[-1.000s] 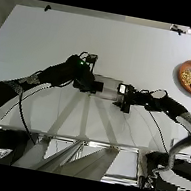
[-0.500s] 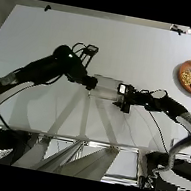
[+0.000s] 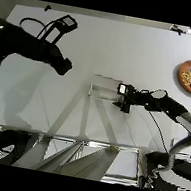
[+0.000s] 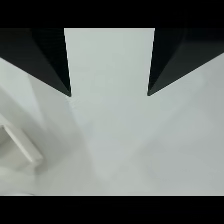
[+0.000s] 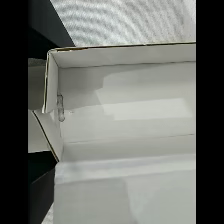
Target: Fold the box and place the chain.
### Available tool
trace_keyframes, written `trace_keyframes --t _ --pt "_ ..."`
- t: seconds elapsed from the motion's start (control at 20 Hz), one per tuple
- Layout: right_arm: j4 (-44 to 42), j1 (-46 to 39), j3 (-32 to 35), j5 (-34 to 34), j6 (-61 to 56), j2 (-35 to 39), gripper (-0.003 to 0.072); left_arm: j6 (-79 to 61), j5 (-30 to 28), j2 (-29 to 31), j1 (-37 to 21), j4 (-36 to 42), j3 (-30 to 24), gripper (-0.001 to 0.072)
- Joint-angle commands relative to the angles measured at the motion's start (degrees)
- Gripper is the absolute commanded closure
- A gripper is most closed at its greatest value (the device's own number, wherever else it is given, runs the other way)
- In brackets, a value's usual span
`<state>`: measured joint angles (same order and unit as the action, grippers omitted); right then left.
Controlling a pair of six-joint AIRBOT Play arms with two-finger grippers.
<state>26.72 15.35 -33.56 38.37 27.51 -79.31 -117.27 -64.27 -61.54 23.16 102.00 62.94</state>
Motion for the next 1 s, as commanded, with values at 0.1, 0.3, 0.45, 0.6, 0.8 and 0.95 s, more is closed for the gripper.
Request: trace_keyframes --t 0.1,0.3,0.45,0.6,0.8,0.95 --pt "0.00 0.04 -0.02 0.00 -0.02 0.02 0.0366 -36.74 0.74 6.56 -0.22 13.00 -11.72 0.0202" --pt "-0.02 0.04 -0.02 0.02 -0.02 0.02 0.0366 -51.56 8.70 4.87 3.15 13.29 -19.47 0.0079" --pt "0.00 0.04 -0.02 0.00 -0.02 0.02 0.0366 -52.28 19.26 -0.39 3.34 15.56 -20.44 0.0003" --pt "0.00 0.04 -0.02 0.00 -0.02 0.02 0.0366 -52.28 27.50 -8.52 3.34 20.22 -20.41 0.0003" --pt "0.00 0.04 -0.02 0.00 -0.02 0.02 0.0366 -52.28 24.13 -15.04 3.34 21.70 -16.44 0.0005" --pt "0.00 0.04 -0.02 0.00 -0.02 0.02 0.0366 -52.28 19.43 -18.40 2.80 22.29 -10.62 0.0006"
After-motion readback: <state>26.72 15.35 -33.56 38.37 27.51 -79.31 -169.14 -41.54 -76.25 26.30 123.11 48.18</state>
